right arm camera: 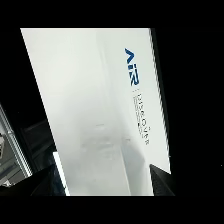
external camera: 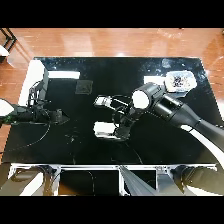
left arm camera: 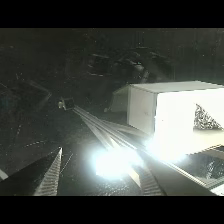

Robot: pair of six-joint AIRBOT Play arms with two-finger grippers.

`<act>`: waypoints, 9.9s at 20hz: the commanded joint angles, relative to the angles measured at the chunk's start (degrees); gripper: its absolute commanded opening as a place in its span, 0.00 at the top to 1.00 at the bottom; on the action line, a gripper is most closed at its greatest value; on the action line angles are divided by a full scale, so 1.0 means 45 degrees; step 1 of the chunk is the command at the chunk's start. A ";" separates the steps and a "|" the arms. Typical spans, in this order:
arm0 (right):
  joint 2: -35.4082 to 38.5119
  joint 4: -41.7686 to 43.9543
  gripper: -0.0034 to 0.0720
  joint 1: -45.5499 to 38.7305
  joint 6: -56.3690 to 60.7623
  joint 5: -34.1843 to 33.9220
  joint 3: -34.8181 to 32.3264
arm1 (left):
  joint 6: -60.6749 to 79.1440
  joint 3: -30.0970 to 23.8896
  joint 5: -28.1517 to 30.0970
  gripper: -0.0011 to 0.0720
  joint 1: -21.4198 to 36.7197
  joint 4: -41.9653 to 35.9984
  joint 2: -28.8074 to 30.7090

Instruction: Fold the box and place the chain.

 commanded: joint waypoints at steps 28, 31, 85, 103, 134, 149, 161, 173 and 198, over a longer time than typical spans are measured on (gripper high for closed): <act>-0.0534 -0.1773 0.33 0.0743 0.0005 -0.1161 0.0005 | 0.0000 0.0000 0.0019 0.20 0.0005 0.0005 -0.0005; -0.0515 -0.2259 0.33 0.0748 0.0005 -0.0957 0.0039 | 0.0000 0.0000 0.0019 0.20 0.0005 0.0005 -0.0005; -0.0869 -0.1506 0.23 0.1248 0.1452 -0.0471 0.0369 | 0.0000 0.0000 0.0049 0.20 0.0005 0.0010 -0.0010; -0.0874 -0.1423 0.65 0.1248 0.1690 -0.0253 0.0369 | 0.0000 0.0000 0.0049 0.20 0.0005 0.0010 -0.0010; -0.0583 -0.1117 0.65 0.1321 0.2608 -0.0019 0.0379 | 0.0000 0.0000 0.0044 0.21 0.0005 0.0005 -0.0010; 0.5105 0.9306 0.93 -0.1209 0.8961 -0.9651 -0.8111 | 0.0000 0.0000 0.0753 0.20 -0.0019 -0.0447 -0.0024; 0.3589 0.9641 0.93 -0.0364 0.8966 -1.0098 -0.8233 | 0.0000 0.0000 0.0758 0.20 -0.0019 -0.0442 -0.0175; 0.3531 0.9160 0.93 -0.0359 0.8976 -0.9831 -0.8238 | 0.0005 0.0000 0.0758 0.20 -0.0019 -0.0622 -0.0180; 0.7053 0.7038 0.93 -0.3055 0.6499 -0.8301 -0.7189 | 0.2467 0.1326 -0.0243 0.20 -0.1423 -0.1773 -0.1749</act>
